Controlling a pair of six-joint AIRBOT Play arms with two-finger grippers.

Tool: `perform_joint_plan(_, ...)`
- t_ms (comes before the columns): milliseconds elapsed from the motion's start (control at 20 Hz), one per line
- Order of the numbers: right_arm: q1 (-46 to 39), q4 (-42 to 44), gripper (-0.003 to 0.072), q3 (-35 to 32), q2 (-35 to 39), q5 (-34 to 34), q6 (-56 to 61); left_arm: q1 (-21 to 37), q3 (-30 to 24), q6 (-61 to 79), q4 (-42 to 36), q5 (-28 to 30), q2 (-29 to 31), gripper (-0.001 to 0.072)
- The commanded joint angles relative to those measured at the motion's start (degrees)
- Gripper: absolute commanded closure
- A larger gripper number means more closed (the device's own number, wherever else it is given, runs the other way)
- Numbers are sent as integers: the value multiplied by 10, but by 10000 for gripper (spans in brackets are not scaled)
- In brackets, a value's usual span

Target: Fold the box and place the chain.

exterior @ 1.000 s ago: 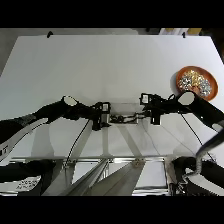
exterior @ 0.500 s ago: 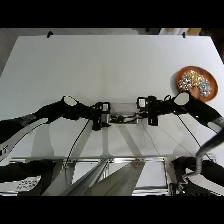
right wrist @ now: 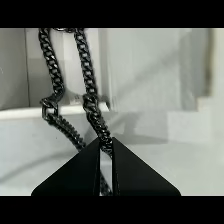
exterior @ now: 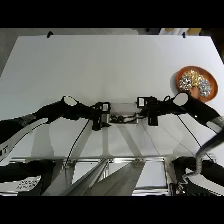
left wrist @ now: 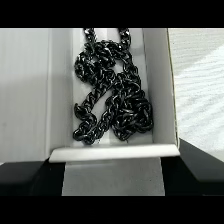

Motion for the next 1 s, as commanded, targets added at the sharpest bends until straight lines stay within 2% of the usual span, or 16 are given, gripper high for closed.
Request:
perform_joint_plan(0,1,-56,667,0,62,16,122,0,0,0,0,0,0,557)
perform_joint_plan(150,1,-26,667,0,144,44,175,0,0,0,0,0,0,557)
perform_joint_plan(300,1,87,667,0,210,67,204,0,0,0,0,0,0,557)
perform_joint_plan(450,7,206,667,0,230,102,204,0,0,0,0,0,0,557)
perform_joint_plan(550,46,225,667,0,230,98,204,0,0,0,0,0,0,557)
perform_joint_plan(650,112,225,667,0,229,55,205,0,0,0,0,0,0,557)
perform_joint_plan(800,204,225,666,0,227,-67,219,0,0,0,0,0,0,557)
perform_joint_plan(950,242,224,666,0,210,-143,246,0,0,0,0,0,0,557)
